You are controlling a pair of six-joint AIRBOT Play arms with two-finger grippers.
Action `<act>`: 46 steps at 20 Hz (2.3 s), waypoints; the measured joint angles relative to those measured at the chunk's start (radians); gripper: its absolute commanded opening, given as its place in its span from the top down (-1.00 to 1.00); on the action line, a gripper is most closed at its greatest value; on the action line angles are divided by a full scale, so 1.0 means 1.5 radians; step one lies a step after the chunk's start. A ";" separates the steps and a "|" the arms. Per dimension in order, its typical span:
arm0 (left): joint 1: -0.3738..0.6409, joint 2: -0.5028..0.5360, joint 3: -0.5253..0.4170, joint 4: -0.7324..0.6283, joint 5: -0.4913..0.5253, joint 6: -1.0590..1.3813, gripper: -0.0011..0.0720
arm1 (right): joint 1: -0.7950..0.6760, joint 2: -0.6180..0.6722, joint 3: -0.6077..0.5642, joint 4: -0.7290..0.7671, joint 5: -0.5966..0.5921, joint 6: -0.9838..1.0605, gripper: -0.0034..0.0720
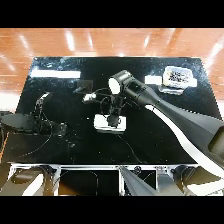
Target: Fold the box and place the chain.
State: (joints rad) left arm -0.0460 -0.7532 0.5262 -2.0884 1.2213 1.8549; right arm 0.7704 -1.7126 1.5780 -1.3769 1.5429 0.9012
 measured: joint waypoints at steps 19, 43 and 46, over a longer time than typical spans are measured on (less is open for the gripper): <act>0.000 0.000 0.000 0.000 -0.001 -0.001 -0.71 | -0.017 0.006 0.001 0.055 -0.011 0.120 0.83; 0.000 -0.010 0.000 -0.008 -0.019 -0.018 -0.71 | -0.117 0.227 -0.418 0.444 -0.389 0.463 0.83; 0.000 -0.018 -0.001 -0.010 -0.019 -0.018 -0.71 | -0.117 0.213 -0.418 0.437 -0.380 0.464 0.83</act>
State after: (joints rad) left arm -0.0460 -0.7799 0.5255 -2.1036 1.1931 1.8286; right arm 0.5949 -1.3926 0.9504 -0.7216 0.9733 1.5970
